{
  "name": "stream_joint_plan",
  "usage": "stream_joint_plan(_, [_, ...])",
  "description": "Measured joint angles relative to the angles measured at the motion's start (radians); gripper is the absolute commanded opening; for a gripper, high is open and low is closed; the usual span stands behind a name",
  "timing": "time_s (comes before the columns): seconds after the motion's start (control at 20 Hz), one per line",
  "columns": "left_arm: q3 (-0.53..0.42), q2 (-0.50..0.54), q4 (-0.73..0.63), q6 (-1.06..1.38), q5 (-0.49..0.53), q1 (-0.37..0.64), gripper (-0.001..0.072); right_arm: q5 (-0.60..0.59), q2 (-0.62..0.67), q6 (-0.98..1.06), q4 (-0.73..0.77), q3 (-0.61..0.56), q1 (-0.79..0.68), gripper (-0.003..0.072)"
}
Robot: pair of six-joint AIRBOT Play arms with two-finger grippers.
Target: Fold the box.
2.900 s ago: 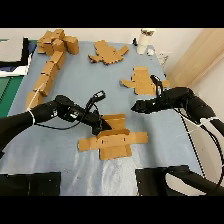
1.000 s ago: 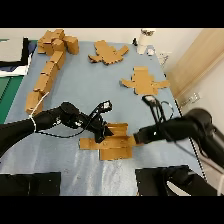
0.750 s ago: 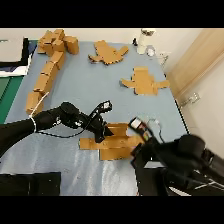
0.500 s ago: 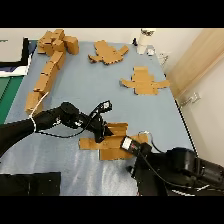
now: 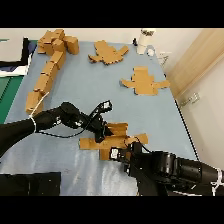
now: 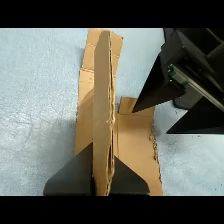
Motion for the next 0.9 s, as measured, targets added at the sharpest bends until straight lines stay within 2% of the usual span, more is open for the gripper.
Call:
stream_joint_plan(0.35, [0.0,0.0,0.0,0.0,0.002,0.0,0.0012,0.047,-0.03,0.084,-0.149,-0.001,0.002,0.0631])
stream_joint_plan(0.9, [0.0,0.0,0.0,0.0,0.002,0.0,0.0012,0.06,-0.032,0.256,-0.219,0.028,0.002,0.063])
